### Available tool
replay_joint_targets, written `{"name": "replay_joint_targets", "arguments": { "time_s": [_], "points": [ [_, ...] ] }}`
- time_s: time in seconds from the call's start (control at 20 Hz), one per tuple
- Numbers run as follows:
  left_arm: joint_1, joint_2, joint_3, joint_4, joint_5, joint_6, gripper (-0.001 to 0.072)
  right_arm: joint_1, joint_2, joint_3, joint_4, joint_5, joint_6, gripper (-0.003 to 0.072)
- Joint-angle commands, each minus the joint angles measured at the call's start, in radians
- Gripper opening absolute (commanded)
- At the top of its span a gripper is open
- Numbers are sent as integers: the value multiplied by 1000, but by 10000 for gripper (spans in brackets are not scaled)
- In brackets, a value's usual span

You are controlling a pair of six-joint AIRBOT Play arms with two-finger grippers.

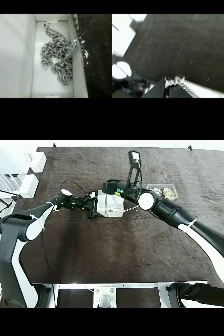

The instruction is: Fold the box and place the chain.

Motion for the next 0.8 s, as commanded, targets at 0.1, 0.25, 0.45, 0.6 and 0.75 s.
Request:
{"name": "replay_joint_targets", "arguments": {
  "time_s": [0.1,0.25,0.45,0.6,0.75],
  "points": [
    [0,0,0,0,0,0,309,-19,90,20,-5,-22,-12,14],
    [0,0,0,0,0,0,309,-19,110,19,-5,-37,-18,14],
    [0,0,0,0,0,0,310,-19,105,18,-4,-37,-17,14],
    [0,0,0,0,0,0,309,-19,87,12,2,-37,-16,14],
    [0,0,0,0,0,0,309,-10,56,-22,34,-30,-16,14]
  ]
}}
